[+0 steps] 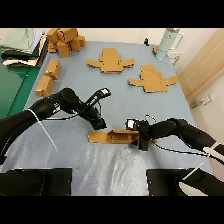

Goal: Fold the box.

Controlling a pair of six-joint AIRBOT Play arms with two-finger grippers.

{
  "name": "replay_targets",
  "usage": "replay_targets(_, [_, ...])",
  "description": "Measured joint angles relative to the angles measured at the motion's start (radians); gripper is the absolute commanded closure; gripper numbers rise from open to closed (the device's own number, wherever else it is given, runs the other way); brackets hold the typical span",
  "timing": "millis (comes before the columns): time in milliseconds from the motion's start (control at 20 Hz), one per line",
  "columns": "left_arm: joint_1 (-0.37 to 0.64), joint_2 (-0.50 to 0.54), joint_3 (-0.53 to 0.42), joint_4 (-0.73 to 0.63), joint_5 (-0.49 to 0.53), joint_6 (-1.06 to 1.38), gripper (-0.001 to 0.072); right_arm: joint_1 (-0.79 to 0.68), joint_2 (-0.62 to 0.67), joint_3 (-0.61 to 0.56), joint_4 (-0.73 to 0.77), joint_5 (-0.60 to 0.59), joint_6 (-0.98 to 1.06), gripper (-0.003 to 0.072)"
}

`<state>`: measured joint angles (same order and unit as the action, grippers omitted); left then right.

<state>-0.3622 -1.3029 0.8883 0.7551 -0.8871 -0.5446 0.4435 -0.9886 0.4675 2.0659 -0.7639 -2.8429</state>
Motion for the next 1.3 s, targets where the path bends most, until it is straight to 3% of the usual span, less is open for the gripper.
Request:
replay_targets(50, [0.005, 0.002, 0.000, 0.005, -0.017, -0.013, 0.0223, 0.000, 0.000, 0.000, 0.005, 0.001, -0.010, 0.0165])
replay_targets(100, [0.009, 0.002, 0.000, 0.012, -0.028, -0.027, 0.0480, 0.000, 0.001, 0.000, 0.008, 0.001, -0.018, 0.0164])
replay_targets(150, [0.012, 0.004, 0.000, 0.018, -0.043, -0.041, 0.0692, 0.000, 0.001, 0.000, 0.013, 0.002, -0.023, 0.0164])
replay_targets(600, [0.018, 0.002, -0.003, 0.008, -0.232, -0.207, 0.0695, 0.000, -0.029, 0.000, 0.043, 0.003, -0.065, 0.0164])
replay_targets(1000, [0.018, 0.002, -0.051, -0.115, -0.306, -0.233, 0.0695, 0.000, -0.032, 0.000, 0.051, 0.003, -0.074, 0.0165])
replay_targets(1300, [-0.029, 0.002, -0.120, -0.308, -0.324, -0.234, 0.0696, 0.000, -0.032, 0.000, 0.051, -0.004, -0.075, 0.0182])
